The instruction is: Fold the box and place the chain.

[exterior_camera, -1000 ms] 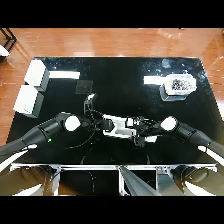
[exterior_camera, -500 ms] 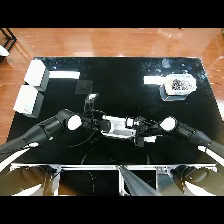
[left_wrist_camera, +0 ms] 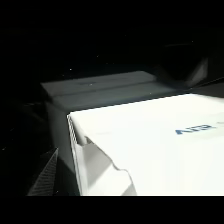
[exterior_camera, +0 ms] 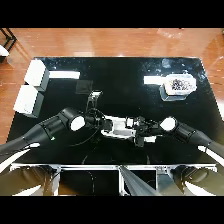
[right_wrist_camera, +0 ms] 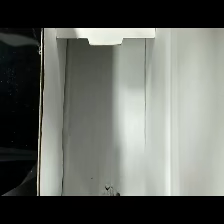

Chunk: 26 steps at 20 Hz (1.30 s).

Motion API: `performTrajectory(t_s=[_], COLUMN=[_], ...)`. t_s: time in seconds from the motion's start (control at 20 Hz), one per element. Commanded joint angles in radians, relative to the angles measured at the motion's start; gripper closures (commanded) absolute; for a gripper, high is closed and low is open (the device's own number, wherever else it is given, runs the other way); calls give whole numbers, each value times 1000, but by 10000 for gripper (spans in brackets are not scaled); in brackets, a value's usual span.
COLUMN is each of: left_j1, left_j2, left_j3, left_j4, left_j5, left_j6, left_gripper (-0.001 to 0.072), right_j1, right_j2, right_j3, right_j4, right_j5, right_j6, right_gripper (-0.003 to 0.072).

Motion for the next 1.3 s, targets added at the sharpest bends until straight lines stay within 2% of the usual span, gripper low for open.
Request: performTrajectory(t_s=[0.0, 0.25, 0.35, 0.45, 0.7, 0.85, 1.1, 1.2, 1.25], left_j1=[-44, -53, -53, -57, -59, -60, -63, -63, -63], left_j2=[-27, -122, -156, -178, -214, -264, -290, -290, -290], left_j3=[37, 117, 163, 200, 248, 307, 344, 344, 344], left_j4=[112, 116, 125, 163, 185, 184, 180, 172, 157], left_j5=[-63, -204, -250, -287, -360, -432, -446, -451, -446], left_j6=[-108, -140, -140, -169, -232, -231, -235, -235, -235], left_gripper=[87, 157, 230, 258, 261, 260, 264, 364, 364], right_j1=[0, 0, 0, 0, 0, 0, 0, 0, 0], right_j2=[0, 0, 0, 0, 0, 0, 0, 0, 0], right_j3=[0, 0, 0, 0, 0, 0, 0, 0, 0], right_j4=[0, 0, 0, 0, 0, 0, 0, 0, 0], right_j5=[0, 0, 0, 0, 0, 0, 0, 0, 0], right_j6=[1, 1, 1, 1, 0, 0, 0, 0, 0], right_gripper=[392, 392, 392, 392, 392, 392, 392, 392, 392])
